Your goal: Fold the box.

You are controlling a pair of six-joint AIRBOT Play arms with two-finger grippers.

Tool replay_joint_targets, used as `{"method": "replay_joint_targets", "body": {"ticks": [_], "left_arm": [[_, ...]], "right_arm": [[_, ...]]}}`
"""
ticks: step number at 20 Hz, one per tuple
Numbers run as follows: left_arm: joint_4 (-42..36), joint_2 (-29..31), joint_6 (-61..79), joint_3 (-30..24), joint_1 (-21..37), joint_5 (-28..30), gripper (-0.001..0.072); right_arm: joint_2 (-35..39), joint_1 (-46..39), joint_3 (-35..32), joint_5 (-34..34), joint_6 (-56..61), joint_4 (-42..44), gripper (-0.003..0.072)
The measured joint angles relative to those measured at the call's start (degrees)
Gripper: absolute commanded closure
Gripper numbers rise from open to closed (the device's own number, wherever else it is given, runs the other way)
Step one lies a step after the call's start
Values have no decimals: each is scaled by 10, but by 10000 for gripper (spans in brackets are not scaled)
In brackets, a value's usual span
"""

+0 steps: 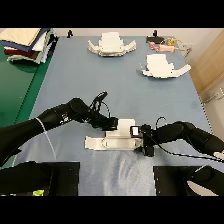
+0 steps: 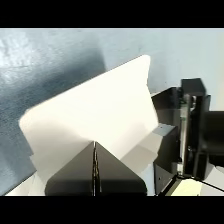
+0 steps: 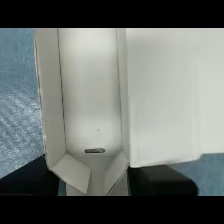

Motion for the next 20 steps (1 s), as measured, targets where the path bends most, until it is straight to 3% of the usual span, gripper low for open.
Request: {"method": "replay_joint_targets", "body": {"ticks": [5, 8, 17, 18, 19, 20], "left_arm": [[8, -14, -10, 6, 2, 2, 695], [12, 9, 11, 21, 7, -9, 695], [167, 250, 90, 2, 15, -122, 687], [179, 271, 119, -7, 15, -136, 465], [188, 286, 148, -14, 15, -145, 73], [195, 297, 179, -22, 15, -152, 6]], "right_arm": [[0, 0, 0, 0, -1, 0, 137], [0, 0, 0, 0, -1, 0, 138], [0, 0, 0, 0, -1, 0, 138], [0, 0, 0, 0, -1, 0, 137], [0, 0, 0, 0, -1, 0, 137], [0, 0, 0, 0, -1, 0, 137]]}}
